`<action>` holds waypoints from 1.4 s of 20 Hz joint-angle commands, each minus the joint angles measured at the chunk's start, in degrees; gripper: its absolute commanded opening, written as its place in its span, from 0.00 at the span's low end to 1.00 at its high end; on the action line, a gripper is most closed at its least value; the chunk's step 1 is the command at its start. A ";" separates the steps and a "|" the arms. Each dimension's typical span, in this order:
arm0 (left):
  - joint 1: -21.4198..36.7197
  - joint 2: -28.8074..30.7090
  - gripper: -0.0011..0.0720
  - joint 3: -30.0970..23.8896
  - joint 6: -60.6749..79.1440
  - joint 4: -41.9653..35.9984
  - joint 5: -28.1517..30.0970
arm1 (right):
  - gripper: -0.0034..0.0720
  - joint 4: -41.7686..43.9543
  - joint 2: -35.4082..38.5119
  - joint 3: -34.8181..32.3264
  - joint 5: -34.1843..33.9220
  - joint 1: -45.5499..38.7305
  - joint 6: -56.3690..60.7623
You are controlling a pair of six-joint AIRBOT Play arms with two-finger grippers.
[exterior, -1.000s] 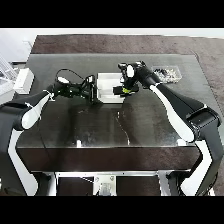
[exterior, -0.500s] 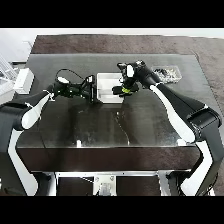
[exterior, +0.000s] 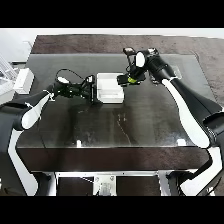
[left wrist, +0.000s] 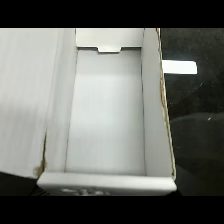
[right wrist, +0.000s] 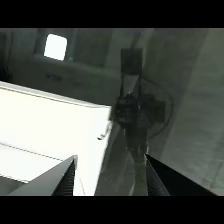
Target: Fold the box and place the chain.
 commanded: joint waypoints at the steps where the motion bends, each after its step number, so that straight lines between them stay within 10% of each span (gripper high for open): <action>1: 0.04 -0.02 0.63 -0.02 -0.02 0.00 -0.04 | 0.74 1.49 1.03 -0.68 0.90 -0.46 -1.29; 28: 0.04 0.00 0.63 0.00 -0.04 -0.02 -0.09 | 0.52 4.98 -7.52 -1.86 -1.68 1.27 1.64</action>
